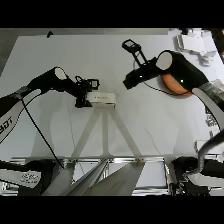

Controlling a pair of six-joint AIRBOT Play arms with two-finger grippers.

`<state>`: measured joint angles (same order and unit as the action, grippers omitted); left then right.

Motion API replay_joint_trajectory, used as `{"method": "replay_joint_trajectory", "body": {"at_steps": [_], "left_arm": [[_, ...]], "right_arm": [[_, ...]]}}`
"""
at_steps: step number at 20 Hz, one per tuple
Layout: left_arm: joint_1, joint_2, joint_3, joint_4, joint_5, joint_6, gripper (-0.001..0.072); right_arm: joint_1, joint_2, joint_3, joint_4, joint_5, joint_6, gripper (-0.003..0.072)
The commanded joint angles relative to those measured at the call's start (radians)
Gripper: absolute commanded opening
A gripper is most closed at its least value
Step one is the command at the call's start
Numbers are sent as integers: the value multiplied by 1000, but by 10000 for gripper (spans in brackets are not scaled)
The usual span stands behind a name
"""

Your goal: Fold the box and place the chain.

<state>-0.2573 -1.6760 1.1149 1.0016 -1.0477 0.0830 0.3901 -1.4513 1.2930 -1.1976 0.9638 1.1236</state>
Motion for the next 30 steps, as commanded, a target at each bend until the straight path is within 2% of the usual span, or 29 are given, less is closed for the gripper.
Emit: {"method": "replay_joint_trajectory", "body": {"at_steps": [1,11,22,26,28,30], "left_arm": [[0,1,0,0,0,6,17],[0,0,0,-159,-51,-5,17],[2,70,0,-120,-80,-39,17],[2,124,0,-10,-79,-51,15],[2,191,0,117,-70,-126,15],[2,268,0,307,-22,-294,15]], "right_arm": [[-68,16,-1,-207,57,138,13],[-119,-41,-2,-201,63,137,13],[-119,-58,-2,-173,69,137,13],[-119,-58,-2,-163,69,137,13],[-119,-58,-2,-163,69,137,13],[-119,-57,-2,-159,69,137,13]]}}
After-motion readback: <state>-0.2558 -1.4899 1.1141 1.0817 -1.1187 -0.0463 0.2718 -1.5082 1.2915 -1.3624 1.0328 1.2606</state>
